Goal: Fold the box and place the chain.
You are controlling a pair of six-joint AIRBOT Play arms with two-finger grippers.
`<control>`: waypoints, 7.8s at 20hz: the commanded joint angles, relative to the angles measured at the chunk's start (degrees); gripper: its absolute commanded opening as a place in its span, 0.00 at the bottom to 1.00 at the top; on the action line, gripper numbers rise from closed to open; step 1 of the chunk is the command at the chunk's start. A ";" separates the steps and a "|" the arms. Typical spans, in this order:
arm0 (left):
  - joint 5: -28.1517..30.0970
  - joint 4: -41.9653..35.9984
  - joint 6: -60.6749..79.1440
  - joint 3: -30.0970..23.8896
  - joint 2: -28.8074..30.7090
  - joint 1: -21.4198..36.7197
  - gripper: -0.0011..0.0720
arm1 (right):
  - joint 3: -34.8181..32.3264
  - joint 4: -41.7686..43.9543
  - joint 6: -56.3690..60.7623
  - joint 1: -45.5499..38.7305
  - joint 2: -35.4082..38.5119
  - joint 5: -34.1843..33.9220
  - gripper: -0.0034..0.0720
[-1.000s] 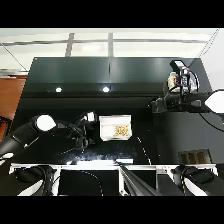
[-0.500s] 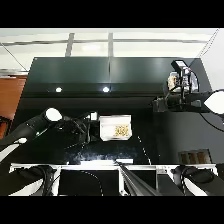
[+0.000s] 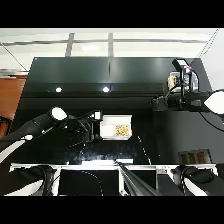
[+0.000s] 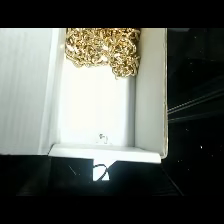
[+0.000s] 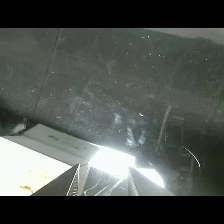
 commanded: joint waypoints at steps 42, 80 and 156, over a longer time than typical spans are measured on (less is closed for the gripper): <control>0.50 -2.84 7.34 0.11 -1.88 -0.59 0.65 | 1.29 20.24 -64.63 6.97 -18.29 9.01 0.98; 0.48 -2.84 7.34 0.11 -1.90 -0.59 0.65 | -4.04 21.46 -64.74 13.62 -18.60 1.68 0.35; 0.83 -2.84 7.32 0.13 -1.88 -0.55 0.66 | -0.70 27.89 -24.55 -8.85 -7.52 15.13 0.07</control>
